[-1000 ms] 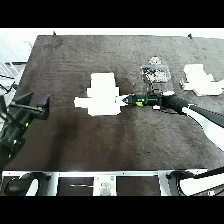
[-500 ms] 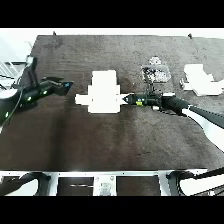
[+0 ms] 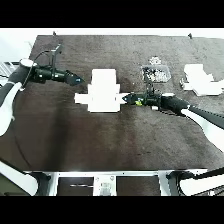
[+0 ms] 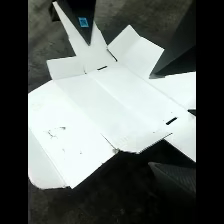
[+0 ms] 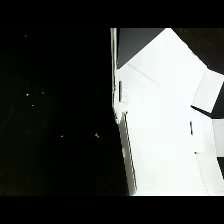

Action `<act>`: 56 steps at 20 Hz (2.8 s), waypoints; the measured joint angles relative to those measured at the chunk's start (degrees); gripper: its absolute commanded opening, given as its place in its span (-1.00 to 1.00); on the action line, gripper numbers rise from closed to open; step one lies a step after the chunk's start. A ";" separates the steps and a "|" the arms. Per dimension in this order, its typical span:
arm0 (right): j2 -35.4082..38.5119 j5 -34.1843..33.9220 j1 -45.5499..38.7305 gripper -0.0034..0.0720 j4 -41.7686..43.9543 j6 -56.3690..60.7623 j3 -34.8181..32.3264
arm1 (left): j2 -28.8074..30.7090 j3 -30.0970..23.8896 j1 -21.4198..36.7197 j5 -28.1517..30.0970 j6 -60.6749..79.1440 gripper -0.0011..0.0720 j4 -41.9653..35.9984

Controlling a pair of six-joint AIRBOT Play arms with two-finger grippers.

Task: Fold the box and place the chain.

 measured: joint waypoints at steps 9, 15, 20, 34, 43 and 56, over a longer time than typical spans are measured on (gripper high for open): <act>0.00 -0.02 0.00 -0.89 0.11 -1.53 0.00 | -11.67 15.19 -5.55 -6.62 -5.53 0.79 7.65; 0.00 0.04 0.00 -0.89 0.11 -1.97 0.00 | -16.02 19.30 -6.95 -6.99 -6.86 0.79 7.26; 0.00 0.37 0.00 -0.89 0.11 -2.58 0.00 | -19.17 22.36 -7.08 -8.76 -7.08 0.65 4.37; 0.00 0.48 0.00 -0.89 0.09 -3.13 -0.02 | -20.52 23.50 -6.62 -13.79 -4.59 -0.05 3.41; 0.00 0.39 0.00 -0.89 0.09 -3.15 -0.02 | -20.61 23.43 -6.62 -15.02 -0.11 -0.92 3.41; 0.02 11.82 -13.40 0.06 7.10 -3.61 0.04 | -17.75 20.04 -6.62 -15.72 22.75 -0.94 0.63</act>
